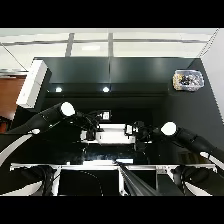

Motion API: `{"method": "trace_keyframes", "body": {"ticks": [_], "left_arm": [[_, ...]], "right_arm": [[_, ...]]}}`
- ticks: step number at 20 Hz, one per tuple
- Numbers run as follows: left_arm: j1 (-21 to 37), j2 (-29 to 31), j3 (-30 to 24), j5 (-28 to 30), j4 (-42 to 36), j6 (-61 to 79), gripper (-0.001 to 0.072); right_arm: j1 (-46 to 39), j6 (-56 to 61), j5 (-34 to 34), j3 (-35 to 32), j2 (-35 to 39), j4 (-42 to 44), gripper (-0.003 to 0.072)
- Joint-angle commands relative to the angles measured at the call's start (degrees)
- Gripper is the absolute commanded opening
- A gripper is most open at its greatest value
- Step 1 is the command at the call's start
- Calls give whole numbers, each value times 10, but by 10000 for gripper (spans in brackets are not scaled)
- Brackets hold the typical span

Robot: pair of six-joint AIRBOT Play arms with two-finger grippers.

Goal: Fold the box and place the chain.

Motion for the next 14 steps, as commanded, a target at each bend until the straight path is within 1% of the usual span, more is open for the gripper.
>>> {"method": "trace_keyframes", "body": {"ticks": [1,2,4,5,6,7,8,9,11,12,14], "left_arm": [[0,0,1,0,-5,-17,30],[0,0,1,0,-6,-27,30],[0,0,1,0,-5,-29,35],[0,2,1,0,-4,-29,154],[2,6,3,-1,1,-31,401],[3,12,8,-3,10,-42,560],[7,21,17,-5,30,-69,679],[10,33,27,-17,59,-98,702],[18,65,44,-50,151,-172,702],[21,84,48,-68,205,-218,702],[26,117,49,-108,289,-288,698]], "right_arm": [[0,-2,0,0,-1,0,448],[0,-2,-2,0,-1,0,430],[0,-2,-3,0,-1,0,430],[0,-2,-3,0,-1,0,430],[0,-2,-3,0,-1,0,430],[0,-2,-2,0,-1,0,430],[0,-2,-2,0,-1,0,430],[0,-2,-2,0,-1,0,430],[0,-2,-2,0,-1,0,430],[0,-2,-2,0,-1,0,430],[0,-2,-2,0,-1,0,430]]}}
